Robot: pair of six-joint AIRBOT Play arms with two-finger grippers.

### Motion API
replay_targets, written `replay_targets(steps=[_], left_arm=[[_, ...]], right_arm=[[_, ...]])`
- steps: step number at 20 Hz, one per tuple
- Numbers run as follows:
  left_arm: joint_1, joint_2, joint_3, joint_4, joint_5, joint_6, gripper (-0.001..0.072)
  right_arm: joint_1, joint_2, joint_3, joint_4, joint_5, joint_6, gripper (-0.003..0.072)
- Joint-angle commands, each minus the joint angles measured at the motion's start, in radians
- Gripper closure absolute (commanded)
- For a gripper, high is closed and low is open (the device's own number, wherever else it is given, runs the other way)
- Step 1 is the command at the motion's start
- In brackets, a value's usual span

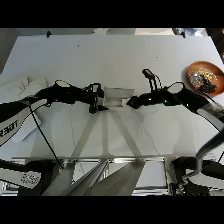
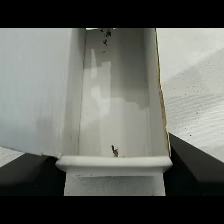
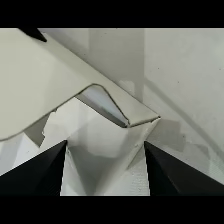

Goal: Fold the box and place the chain.

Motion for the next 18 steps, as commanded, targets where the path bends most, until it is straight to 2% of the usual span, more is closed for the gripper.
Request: replay_targets(steps=[1, 4, 7, 9, 10, 12, 15, 18], left_arm=[[0.0, 0.001, 0.001, -0.002, -0.001, 0.0, 0.0361], [0.0, 0.001, 0.001, -0.002, -0.001, 0.0, 0.0361], [0.0, 0.001, 0.001, -0.002, -0.001, 0.0, 0.0361], [0.0, 0.001, 0.001, -0.002, -0.001, 0.0, 0.0361], [0.0, 0.001, 0.001, -0.002, -0.001, 0.0, 0.0361], [0.0, 0.001, 0.001, -0.002, -0.001, 0.0, 0.0361], [0.0, 0.001, 0.001, -0.002, -0.001, 0.0, 0.0361], [0.0, 0.001, 0.001, -0.002, -0.001, 0.0, 0.0361]], right_arm=[[0.041, -0.001, -0.001, -0.098, -0.095, 0.15, 0.015], [0.06, -0.001, -0.001, -0.13, -0.169, 0.23, 0.0163], [0.06, -0.001, -0.001, -0.145, -0.171, 0.254, 0.0172], [0.06, -0.001, -0.001, -0.145, -0.157, 0.254, 0.0227], [0.06, 0.0, -0.001, -0.154, -0.15, 0.259, 0.0228], [0.079, 0.002, 0.001, -0.269, -0.148, 0.362, 0.0228], [0.148, 0.002, 0.02, -0.596, -0.136, 0.665, 0.0228], [0.214, 0.002, 0.073, -0.766, -0.126, 0.845, 0.0228]])
